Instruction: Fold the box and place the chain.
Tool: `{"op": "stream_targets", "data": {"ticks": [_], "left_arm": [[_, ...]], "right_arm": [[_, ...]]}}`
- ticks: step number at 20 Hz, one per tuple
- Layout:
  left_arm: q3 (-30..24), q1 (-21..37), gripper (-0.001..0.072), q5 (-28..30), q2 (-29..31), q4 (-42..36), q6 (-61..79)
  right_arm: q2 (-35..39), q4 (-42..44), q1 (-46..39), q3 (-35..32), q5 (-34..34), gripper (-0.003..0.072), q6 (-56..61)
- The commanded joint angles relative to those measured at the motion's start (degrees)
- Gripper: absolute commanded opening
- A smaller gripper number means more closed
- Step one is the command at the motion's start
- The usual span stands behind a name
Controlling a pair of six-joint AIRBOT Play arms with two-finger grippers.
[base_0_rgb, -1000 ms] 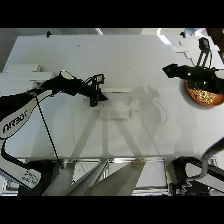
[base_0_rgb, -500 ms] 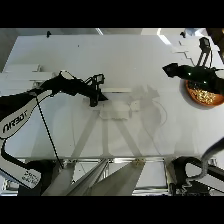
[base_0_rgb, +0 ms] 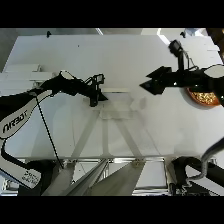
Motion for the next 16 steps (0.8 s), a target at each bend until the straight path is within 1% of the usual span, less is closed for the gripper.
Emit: {"op": "stream_targets", "data": {"ticks": [1,3,5,8,10,12,16], "left_arm": [[0.00,-0.02,0.0015,0.00,-0.04,0.00,0.00],[0.00,-0.02,0.0015,0.00,-0.04,0.00,0.00],[0.00,-0.02,0.0015,0.00,-0.04,0.00,0.00],[0.00,-0.02,0.0015,0.00,-0.04,0.00,0.00],[0.00,-0.02,0.0015,0.00,-0.04,0.00,0.00],[0.00,-0.02,0.0015,0.00,-0.04,0.00,0.00],[0.00,-0.02,0.0015,0.00,-0.04,0.00,0.00]], "right_arm": [[4.90,-7.54,5.99,0.11,3.48,0.0692,-4.72],[8.44,-11.43,8.04,0.11,5.09,0.0691,-4.24],[10.25,-11.10,8.15,0.11,8.07,0.0690,-4.22],[10.86,-10.38,8.48,-0.07,11.32,0.0690,-4.11],[10.86,-11.52,10.49,-1.29,7.65,0.0690,-2.25],[10.86,-14.12,12.94,-4.96,3.41,0.0690,-2.34],[10.84,-15.39,17.70,-16.74,-3.19,0.0690,-14.97]]}}
